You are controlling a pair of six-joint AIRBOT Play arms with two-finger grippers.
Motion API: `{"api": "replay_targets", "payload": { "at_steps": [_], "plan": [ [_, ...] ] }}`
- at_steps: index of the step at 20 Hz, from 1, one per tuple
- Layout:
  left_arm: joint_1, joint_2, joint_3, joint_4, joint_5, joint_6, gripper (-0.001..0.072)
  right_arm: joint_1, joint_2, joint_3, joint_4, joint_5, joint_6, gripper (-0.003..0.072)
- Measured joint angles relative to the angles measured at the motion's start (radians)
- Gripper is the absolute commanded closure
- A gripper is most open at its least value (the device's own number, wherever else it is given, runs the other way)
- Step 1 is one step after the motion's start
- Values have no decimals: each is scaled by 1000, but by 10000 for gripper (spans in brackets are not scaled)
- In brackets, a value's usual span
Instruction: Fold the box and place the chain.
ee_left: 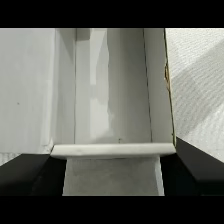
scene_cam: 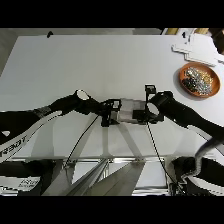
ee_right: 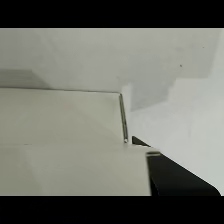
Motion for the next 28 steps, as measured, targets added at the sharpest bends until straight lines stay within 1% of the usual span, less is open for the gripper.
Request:
{"api": "replay_targets", "payload": {
  "at_steps": [3,4,7,8,10,12,13,16,17,18,19,20,22,23,24,25,26,28],
  "plan": [
    [0,0,0,0,0,0,502,-6,1,0,-2,15,-17,365],
    [0,0,0,0,0,0,502,-7,1,0,-3,18,-21,408],
    [0,0,0,0,0,0,502,-8,-6,-1,0,22,-24,411],
    [0,0,0,0,0,0,502,-8,-11,-1,5,21,-24,428],
    [0,0,0,0,0,0,502,-8,-21,-1,23,15,-27,480],
    [0,0,0,1,0,0,502,-8,-33,-1,37,10,-27,648],
    [0,0,0,0,-1,-2,502,-10,-37,-1,40,14,-23,667],
    [1,0,0,0,-1,-3,502,-10,-42,-1,44,10,-26,667],
    [1,0,0,0,-1,-2,502,-10,-43,-1,45,10,-27,640],
    [1,0,0,0,0,-2,502,-10,-44,-1,44,7,-31,501],
    [0,0,0,0,0,1,502,-9,-48,-3,45,-2,-36,416],
    [0,0,0,0,0,1,502,-9,-44,-2,52,-1,-37,420],
    [0,0,0,0,-1,1,502,-9,-30,-2,43,3,-56,493],
    [0,0,0,0,0,1,502,-9,-13,-1,35,5,-80,492],
    [0,0,0,0,0,1,502,-9,13,-1,33,8,-112,474],
    [0,0,0,0,0,1,502,-9,46,2,25,19,-147,338],
    [0,0,0,0,0,1,502,-10,83,6,19,31,-189,225],
    [0,0,0,0,0,0,502,-29,171,44,1,89,-286,226]
  ]
}}
